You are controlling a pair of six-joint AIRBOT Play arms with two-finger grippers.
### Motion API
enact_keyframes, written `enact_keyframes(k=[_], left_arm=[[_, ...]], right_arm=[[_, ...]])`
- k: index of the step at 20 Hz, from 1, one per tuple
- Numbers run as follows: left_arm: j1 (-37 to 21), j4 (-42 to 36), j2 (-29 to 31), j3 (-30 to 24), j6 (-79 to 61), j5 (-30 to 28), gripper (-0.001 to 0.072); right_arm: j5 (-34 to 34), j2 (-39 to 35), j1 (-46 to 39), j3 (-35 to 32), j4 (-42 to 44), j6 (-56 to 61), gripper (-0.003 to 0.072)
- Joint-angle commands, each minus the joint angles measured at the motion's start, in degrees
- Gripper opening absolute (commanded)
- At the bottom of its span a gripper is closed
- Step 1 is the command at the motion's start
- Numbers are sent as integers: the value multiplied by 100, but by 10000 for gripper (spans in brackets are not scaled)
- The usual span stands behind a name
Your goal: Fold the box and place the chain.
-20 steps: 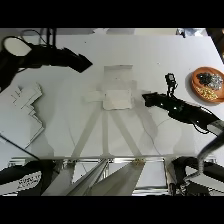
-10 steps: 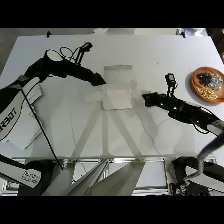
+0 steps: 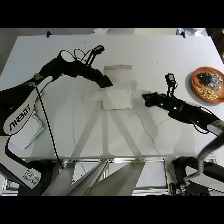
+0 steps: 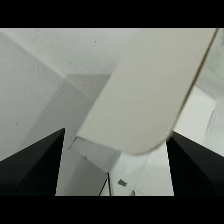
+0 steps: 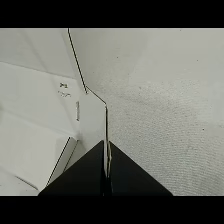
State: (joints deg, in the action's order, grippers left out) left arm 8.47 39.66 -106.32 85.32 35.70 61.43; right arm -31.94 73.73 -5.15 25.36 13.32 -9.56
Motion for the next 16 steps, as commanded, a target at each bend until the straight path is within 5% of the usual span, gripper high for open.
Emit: enact_keyframes(k=[1,2,5,7,9,16], left_arm=[[111,199,-87,28,-490,-22,697],[127,199,-101,28,-612,-35,669],[127,205,-160,28,-745,-28,425],[127,221,-208,28,-883,46,162],[127,221,-251,28,-1021,92,16],[127,216,-232,28,-1196,79,15]], right_arm=[[-2,2,2,-2,0,2,9],[-2,2,2,-2,2,2,9],[-2,0,2,-2,2,2,9],[-2,2,2,-2,0,2,9],[-2,0,2,-2,2,2,9],[-2,0,2,-2,0,2,9]])
